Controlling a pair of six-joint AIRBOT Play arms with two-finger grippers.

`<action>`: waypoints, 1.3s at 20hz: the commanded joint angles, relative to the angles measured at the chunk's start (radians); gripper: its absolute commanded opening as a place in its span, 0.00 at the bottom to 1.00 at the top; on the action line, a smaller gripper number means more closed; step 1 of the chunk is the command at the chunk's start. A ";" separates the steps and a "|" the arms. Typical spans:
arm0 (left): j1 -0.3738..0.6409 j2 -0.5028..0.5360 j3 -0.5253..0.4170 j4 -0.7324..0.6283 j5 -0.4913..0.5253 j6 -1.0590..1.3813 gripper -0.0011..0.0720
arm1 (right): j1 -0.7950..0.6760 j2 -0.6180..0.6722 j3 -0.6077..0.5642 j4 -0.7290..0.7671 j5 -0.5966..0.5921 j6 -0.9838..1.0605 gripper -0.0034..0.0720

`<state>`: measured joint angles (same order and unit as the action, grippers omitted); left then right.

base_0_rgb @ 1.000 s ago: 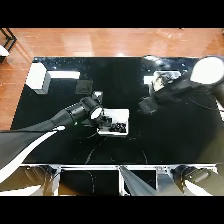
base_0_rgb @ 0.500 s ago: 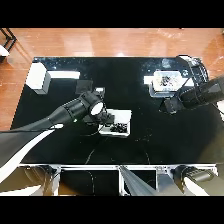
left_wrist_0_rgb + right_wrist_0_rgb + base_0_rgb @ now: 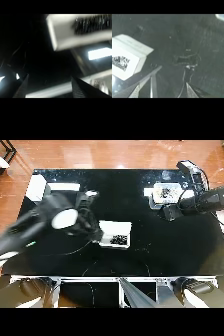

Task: Fold the box and place the chain.

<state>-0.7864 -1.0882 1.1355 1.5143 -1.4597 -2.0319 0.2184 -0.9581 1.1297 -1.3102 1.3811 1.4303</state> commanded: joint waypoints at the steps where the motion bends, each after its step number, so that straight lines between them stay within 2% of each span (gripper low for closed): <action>1: 0.047 0.238 -0.074 0.027 -0.225 0.016 0.89 | 0.000 -0.002 -0.028 0.060 -0.116 0.004 0.98; 3: 0.091 0.364 -0.161 0.066 -0.276 0.021 0.89 | 0.013 -0.029 -0.039 0.065 -0.159 0.030 0.98; 5: 0.146 0.460 -0.241 0.105 -0.220 0.051 0.89 | 0.048 -0.079 -0.031 0.068 -0.201 0.053 0.98; 7: 0.242 0.499 -0.315 0.121 -0.079 0.089 0.89 | 0.102 -0.164 0.015 0.069 -0.204 0.078 0.98; 9: 0.361 0.480 -0.388 0.119 0.138 0.203 0.89 | 0.167 -0.232 0.054 0.093 -0.233 0.027 0.98; 10: 0.442 0.452 -0.423 0.109 0.262 0.240 0.89 | 0.193 -0.239 0.054 0.094 -0.297 0.020 0.98; 11: 0.533 0.409 -0.441 0.045 0.350 0.295 0.89 | 0.208 -0.239 0.054 0.099 -0.351 0.021 0.98; 12: 0.635 0.348 -0.441 -0.090 0.390 0.415 0.89 | 0.215 -0.239 0.054 0.126 -0.377 0.024 0.98; 14: 0.783 0.234 -0.433 -0.380 0.365 0.705 0.89 | 0.216 -0.239 0.054 0.167 -0.390 0.032 0.98; 15: 0.826 0.191 -0.428 -0.440 0.340 0.773 0.89 | 0.216 -0.239 0.054 0.187 -0.386 0.069 0.98; 17: 0.847 0.146 -0.427 -0.447 0.369 0.789 0.89 | 0.227 -0.240 0.054 0.203 -0.391 0.082 0.98; 20: 0.795 0.144 -0.424 -0.443 0.449 0.796 0.89 | 0.266 -0.263 0.054 0.217 -0.330 0.033 0.98; 23: 0.723 0.143 -0.420 -0.400 0.447 0.795 0.89 | 0.291 -0.292 0.054 0.217 -0.270 -0.032 0.98; 26: 0.680 0.143 -0.420 -0.400 0.426 0.795 0.89 | 0.295 -0.296 0.053 0.137 -0.212 -0.103 0.98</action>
<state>-0.0685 -0.9401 0.7143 1.1152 -1.0332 -1.2533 0.5030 -1.2438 1.1828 -1.1229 1.1080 1.3907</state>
